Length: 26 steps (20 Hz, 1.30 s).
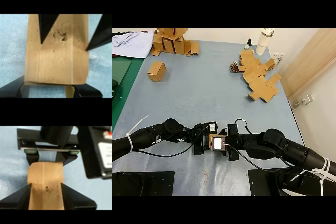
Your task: Fold the box.
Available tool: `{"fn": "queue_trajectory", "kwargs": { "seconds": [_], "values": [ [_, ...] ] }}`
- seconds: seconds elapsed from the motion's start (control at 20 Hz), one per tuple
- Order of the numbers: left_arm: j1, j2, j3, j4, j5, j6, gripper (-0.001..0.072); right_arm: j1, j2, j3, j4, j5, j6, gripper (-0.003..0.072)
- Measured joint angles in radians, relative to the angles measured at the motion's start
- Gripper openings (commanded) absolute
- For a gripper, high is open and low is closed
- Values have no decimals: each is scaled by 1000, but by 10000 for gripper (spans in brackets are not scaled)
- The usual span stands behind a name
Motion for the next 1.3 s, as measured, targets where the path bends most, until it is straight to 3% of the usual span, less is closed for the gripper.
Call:
{"fn": "queue_trajectory", "kwargs": {
  "seconds": [0.4, 0.5, 0.7, 0.8, 0.95, 1.05, 1.3],
  "values": [
    [0, 0, 0, 0, 1, 0, 366, 11, -9, -28, -77, 74, 5, 565],
    [0, 0, 0, 0, 1, 0, 366, 11, -10, -29, -84, 76, 5, 467],
    [0, 0, 0, 0, 2, 0, 366, 12, 5, -29, -95, 82, 5, 430],
    [0, 0, 0, 0, 1, 0, 366, 12, 23, -29, -99, 87, 5, 346],
    [0, 0, 0, 0, -2, 0, 366, 11, 49, -29, -116, 89, 5, 328],
    [0, 0, 0, 0, -1, 0, 366, 12, 59, -29, -121, 89, 5, 222],
    [0, 0, 0, 0, 0, 0, 366, 12, 44, -30, -125, 79, 5, 222]
  ]
}}
